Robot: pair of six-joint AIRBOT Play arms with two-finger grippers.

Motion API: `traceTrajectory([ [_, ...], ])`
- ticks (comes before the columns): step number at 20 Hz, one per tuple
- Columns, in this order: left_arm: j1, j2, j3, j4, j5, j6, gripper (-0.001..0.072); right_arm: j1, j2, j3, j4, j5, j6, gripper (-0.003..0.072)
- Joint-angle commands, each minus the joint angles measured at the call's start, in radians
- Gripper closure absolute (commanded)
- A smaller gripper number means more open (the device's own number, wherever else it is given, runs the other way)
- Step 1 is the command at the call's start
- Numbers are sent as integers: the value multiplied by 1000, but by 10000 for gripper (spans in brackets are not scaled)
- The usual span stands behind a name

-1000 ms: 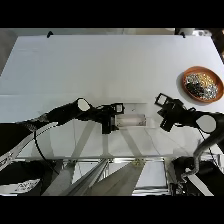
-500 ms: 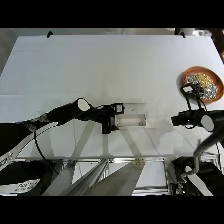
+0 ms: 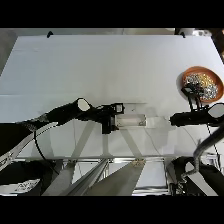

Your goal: Fold the box and place the chain.

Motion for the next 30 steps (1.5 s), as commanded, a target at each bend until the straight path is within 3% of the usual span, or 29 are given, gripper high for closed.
traceTrajectory([
  [1, 1, 1, 0, 0, -3, 0, 337, -14, -89, 1, 126, 20, -88, 683],
  [11, 1, 1, 0, 0, -3, 0, 337, -14, -209, 1, 392, 150, -239, 682],
  [17, 1, 1, 0, 0, -4, 0, 337, 27, -210, 1, 447, 129, -244, 676],
  [19, 1, 1, 0, 0, -3, 0, 337, 72, -209, 1, 490, 111, -244, 433],
  [27, 1, 1, 0, 0, -3, 0, 337, 106, -179, 1, 512, 99, -236, 405],
  [28, 1, 1, 0, 0, -3, 0, 337, 106, -166, 1, 511, 99, -237, 365],
  [30, 1, 1, 0, 0, -4, 0, 337, 106, -142, 1, 511, 99, -237, 357],
])
